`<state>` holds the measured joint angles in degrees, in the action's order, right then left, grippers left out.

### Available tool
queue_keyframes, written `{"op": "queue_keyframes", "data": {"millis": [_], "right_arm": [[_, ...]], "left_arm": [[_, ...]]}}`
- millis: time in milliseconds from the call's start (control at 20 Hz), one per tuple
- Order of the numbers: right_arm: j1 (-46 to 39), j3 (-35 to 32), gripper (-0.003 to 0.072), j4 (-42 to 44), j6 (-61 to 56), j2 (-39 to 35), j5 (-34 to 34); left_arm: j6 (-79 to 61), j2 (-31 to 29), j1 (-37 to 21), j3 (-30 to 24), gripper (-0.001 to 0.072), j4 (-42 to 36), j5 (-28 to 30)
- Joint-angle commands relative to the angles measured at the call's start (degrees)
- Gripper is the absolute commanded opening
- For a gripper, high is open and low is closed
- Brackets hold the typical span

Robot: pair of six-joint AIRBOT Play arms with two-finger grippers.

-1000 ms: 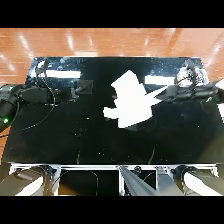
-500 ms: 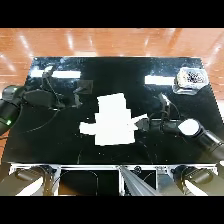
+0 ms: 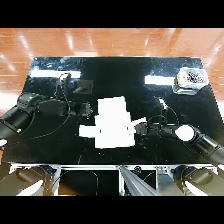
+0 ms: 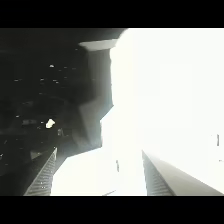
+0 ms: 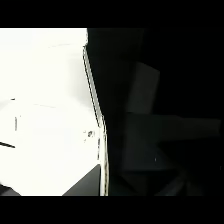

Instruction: Fold the box and place the chain.

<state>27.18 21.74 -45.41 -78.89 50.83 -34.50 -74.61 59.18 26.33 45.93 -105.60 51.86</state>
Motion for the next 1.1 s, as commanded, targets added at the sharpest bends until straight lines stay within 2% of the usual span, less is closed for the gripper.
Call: {"op": "queue_keyframes", "data": {"millis": [0, 100, 150, 300, 450, 500, 550, 650, 800, 1050], "right_arm": [[0.2, -0.1, 0.0037, -0.3, -0.2, -0.1, -1.3], [0.2, -0.1, 0.0037, -0.3, -0.2, -0.1, -1.3], [0.2, -0.1, 0.0037, -0.3, -0.2, -0.1, -1.4], [0.2, -0.1, 0.0037, -0.3, -0.2, -0.1, -1.4], [0.2, -0.1, 0.0037, -0.3, -0.2, -0.1, -1.6], [0.2, -0.1, 0.0037, -0.3, -0.2, -0.1, -1.7], [0.2, -0.1, 0.0037, -0.3, -0.2, -0.1, -1.7], [0.2, -0.1, 0.0037, -0.3, -0.2, -0.1, -1.7], [0.2, -0.1, 0.0037, -0.3, -0.2, -0.1, -3.0], [0.2, -0.1, 0.0037, -0.3, -0.2, -0.1, -3.6]], "left_arm": [[-2.6, 0.8, -0.2, -0.4, 0.0612, 0.1, -1.5], [-3.3, 2.0, -3.7, -0.4, 0.0611, -1.1, -2.1], [-4.8, 3.0, -6.6, -0.4, 0.0611, -4.8, -2.4], [-26.8, 8.4, -14.1, -0.4, 0.0611, -26.3, 1.8], [-46.1, 14.9, -16.5, -0.1, 0.0611, -37.0, 5.7], [-51.9, 17.8, -16.9, 0.6, 0.0611, -39.5, 9.7], [-56.7, 20.9, -17.0, 1.7, 0.0611, -41.6, 14.1], [-61.2, 26.7, -16.7, 4.3, 0.0611, -42.4, 19.2], [-63.7, 32.5, -16.2, 8.0, 0.0609, -42.4, 20.9], [-66.9, 37.2, -14.3, 11.0, 0.0609, -44.5, 24.4]]}}
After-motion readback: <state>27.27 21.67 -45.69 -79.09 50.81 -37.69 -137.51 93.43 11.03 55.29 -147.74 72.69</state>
